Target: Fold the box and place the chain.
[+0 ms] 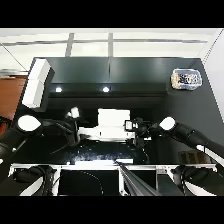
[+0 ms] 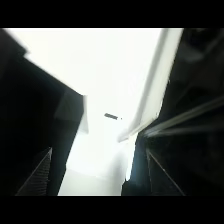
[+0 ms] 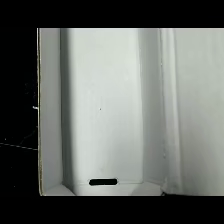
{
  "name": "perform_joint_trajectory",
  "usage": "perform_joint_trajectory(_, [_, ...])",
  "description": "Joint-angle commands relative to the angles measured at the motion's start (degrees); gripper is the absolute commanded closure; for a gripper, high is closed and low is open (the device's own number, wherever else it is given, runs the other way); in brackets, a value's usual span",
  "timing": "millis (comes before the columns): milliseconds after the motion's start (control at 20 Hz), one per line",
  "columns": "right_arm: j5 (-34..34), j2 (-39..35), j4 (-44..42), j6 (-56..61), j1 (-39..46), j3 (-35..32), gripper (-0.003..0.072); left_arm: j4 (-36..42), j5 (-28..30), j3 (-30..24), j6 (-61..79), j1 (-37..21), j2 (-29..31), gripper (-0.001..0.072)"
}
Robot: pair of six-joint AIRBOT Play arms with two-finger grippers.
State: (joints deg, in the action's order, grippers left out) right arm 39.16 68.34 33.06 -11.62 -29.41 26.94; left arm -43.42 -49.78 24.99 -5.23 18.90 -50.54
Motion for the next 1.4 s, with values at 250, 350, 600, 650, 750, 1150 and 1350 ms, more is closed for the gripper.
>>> perform_joint_trajectory(250, [0.0, 0.0, 0.0, 0.0, 0.0, 0.0, 0.0250, -2.5, 8.7, 1.9, 2.5, 7.3, -9.2, 0.0006])
perform_joint_trajectory(350, [0.0, 0.0, 0.0, 0.0, 0.0, 0.0, 0.0251, -2.4, 7.3, 2.7, 2.6, 7.3, -10.6, 0.0007])
perform_joint_trajectory(600, [0.0, 0.0, 0.0, 0.0, 0.0, 0.0, 0.0251, -0.8, 5.2, 2.8, 3.6, 7.4, -11.1, 0.0176])
perform_joint_trajectory(650, [0.0, 0.0, 0.0, 0.0, 0.0, 0.0, 0.0251, 0.0, 4.0, 2.8, 4.9, 7.5, -11.1, 0.0176])
perform_joint_trajectory(750, [-0.2, 0.0, 0.0, 0.1, 0.0, 0.0, 0.0251, 0.4, 5.1, 2.8, 5.1, 8.0, -11.1, 0.0179])
perform_joint_trajectory(1150, [-0.6, 0.0, -0.2, 0.5, 0.0, 0.0, 0.0250, 1.9, 8.2, 2.8, 7.4, 8.2, -11.5, 0.0325])
perform_joint_trajectory(1350, [-0.6, 0.0, -0.2, 0.5, 0.0, 0.0, 0.0250, 7.8, 9.3, 2.8, 9.5, 8.2, -11.5, 0.0325])
